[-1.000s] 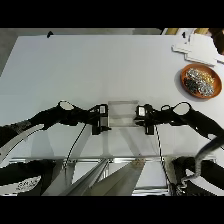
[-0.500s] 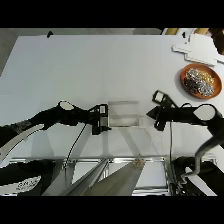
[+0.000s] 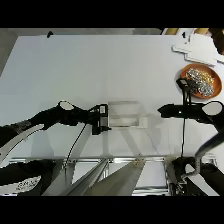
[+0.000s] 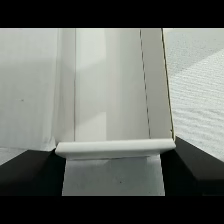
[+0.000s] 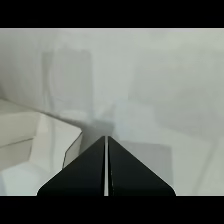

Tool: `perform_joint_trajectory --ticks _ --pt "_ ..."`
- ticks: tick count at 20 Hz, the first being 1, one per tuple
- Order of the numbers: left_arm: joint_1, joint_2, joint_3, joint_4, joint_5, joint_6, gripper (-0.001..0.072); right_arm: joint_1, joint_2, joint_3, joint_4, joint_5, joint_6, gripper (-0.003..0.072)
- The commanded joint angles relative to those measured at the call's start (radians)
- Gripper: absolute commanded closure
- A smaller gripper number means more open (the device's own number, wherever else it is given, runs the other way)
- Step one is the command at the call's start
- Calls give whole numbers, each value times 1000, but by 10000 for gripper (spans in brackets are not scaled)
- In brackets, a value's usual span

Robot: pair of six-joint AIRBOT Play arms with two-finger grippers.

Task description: Fold the box and place the chain.

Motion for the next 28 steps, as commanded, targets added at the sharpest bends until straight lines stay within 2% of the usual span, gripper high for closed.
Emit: perform_joint_trajectory --ticks 1,6,12,14,16,17,19,20,21,26,28 --pt "0 0 0 0 0 0 697 37 -92 0 21 41 95 669" --pt "0 0 0 0 0 0 697 118 -183 0 62 37 87 669" --pt "0 0 0 0 0 0 697 119 -175 0 72 79 80 669" --pt "0 0 0 0 0 0 697 119 -153 0 131 114 27 655" --pt "0 0 0 0 0 0 697 119 -112 0 211 128 -24 491" --pt "0 0 0 0 0 0 697 119 -93 0 249 129 -45 459" --pt "0 0 0 0 0 0 697 120 -77 0 281 132 -45 454" --pt "0 0 0 0 0 0 697 120 -77 0 286 136 -45 381" --pt "0 0 0 0 0 0 697 120 -77 0 287 138 -45 343" --pt "0 0 0 0 0 0 697 198 -80 0 271 106 -43 342" --pt "0 0 0 0 0 0 697 240 -81 0 240 61 5 240"
